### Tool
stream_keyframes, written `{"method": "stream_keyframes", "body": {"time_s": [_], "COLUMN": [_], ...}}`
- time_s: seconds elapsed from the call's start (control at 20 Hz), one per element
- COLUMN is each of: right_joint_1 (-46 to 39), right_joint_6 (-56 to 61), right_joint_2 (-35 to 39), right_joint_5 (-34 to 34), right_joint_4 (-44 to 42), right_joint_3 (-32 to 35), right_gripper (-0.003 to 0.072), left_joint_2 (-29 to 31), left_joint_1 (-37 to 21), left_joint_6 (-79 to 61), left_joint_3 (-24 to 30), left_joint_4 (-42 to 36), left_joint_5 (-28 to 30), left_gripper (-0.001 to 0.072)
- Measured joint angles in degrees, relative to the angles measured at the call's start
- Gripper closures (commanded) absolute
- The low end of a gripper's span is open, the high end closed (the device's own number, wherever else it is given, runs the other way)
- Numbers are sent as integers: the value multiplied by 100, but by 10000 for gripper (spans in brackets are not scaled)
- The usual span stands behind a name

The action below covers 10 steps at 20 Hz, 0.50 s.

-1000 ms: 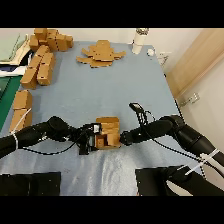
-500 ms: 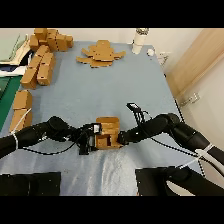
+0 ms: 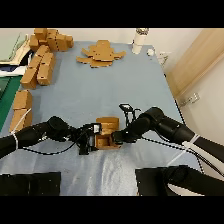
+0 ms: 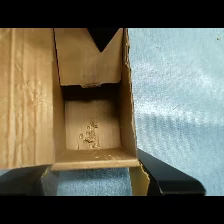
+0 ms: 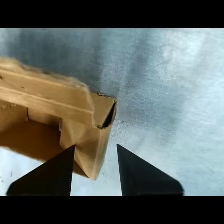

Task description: Fold the box.

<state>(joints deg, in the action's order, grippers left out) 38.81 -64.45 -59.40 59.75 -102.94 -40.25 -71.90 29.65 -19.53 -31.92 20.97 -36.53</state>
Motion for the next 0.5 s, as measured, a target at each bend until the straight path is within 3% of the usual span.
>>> {"method": "stream_keyframes", "body": {"time_s": [0.5], "right_joint_1": [1121], "right_joint_6": [2175], "right_joint_2": [-1303], "right_joint_5": [942], "right_joint_4": [1266], "right_joint_3": [-1213], "right_gripper": [315], "left_joint_2": [0], "left_joint_1": [0], "left_joint_6": [0], "left_joint_3": [0], "left_joint_4": [2], "left_joint_5": [0], "left_gripper": [195]}}
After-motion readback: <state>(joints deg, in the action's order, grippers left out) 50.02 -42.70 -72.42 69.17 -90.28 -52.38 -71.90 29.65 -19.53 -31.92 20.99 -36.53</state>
